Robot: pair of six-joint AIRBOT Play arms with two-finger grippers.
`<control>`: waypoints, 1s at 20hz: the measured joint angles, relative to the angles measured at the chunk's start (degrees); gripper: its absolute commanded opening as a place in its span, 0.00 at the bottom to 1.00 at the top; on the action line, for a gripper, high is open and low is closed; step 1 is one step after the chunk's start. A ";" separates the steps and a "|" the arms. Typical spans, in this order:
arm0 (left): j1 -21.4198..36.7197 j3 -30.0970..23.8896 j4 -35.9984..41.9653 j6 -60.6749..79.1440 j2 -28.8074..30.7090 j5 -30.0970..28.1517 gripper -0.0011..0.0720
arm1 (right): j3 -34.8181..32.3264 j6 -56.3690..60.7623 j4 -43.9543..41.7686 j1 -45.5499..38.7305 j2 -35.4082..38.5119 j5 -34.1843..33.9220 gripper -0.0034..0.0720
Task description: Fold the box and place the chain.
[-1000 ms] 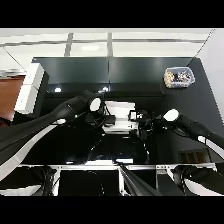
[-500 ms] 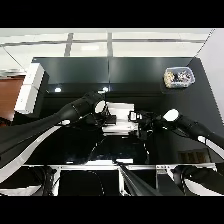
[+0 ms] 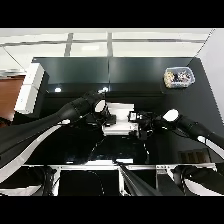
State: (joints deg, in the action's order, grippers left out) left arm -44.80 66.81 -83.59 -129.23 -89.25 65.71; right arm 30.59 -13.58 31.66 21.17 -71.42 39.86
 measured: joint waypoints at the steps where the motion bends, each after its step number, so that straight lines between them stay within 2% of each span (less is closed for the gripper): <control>1: 0.00 0.13 -0.31 -0.02 -0.04 0.24 0.49 | 0.00 0.02 0.00 0.00 0.00 0.00 0.34; 4: -0.02 0.26 -0.72 -0.17 -0.76 1.18 0.23 | 0.00 0.07 -0.02 0.00 0.00 0.00 0.34; 5: -0.04 0.28 -0.61 -0.17 -1.03 1.07 0.06 | 0.00 0.11 -0.04 0.00 0.00 -0.02 0.34; 10: -0.07 1.44 -1.70 0.07 -1.51 2.01 0.06 | 0.00 0.15 -0.20 0.02 0.00 -0.07 0.34; 12: -0.07 1.81 -1.97 0.09 -1.57 2.36 0.06 | 0.00 0.20 -0.20 0.02 0.00 -0.09 0.74; 13: -0.07 1.92 -2.14 0.28 -1.57 2.32 0.06 | 0.00 0.61 -0.20 0.00 0.00 -0.11 0.79; 19: -0.04 2.16 -2.73 0.11 -1.57 2.64 0.06 | 1.16 6.56 5.95 -1.31 2.08 0.55 0.80; 20: -0.04 2.16 -2.73 0.11 -1.57 2.38 0.06 | 1.36 7.65 6.60 -1.57 2.62 1.22 0.97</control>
State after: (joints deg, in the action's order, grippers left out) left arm -44.84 68.97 -86.32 -129.12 -90.83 68.10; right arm 31.94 -5.93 38.26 19.59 -68.79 41.08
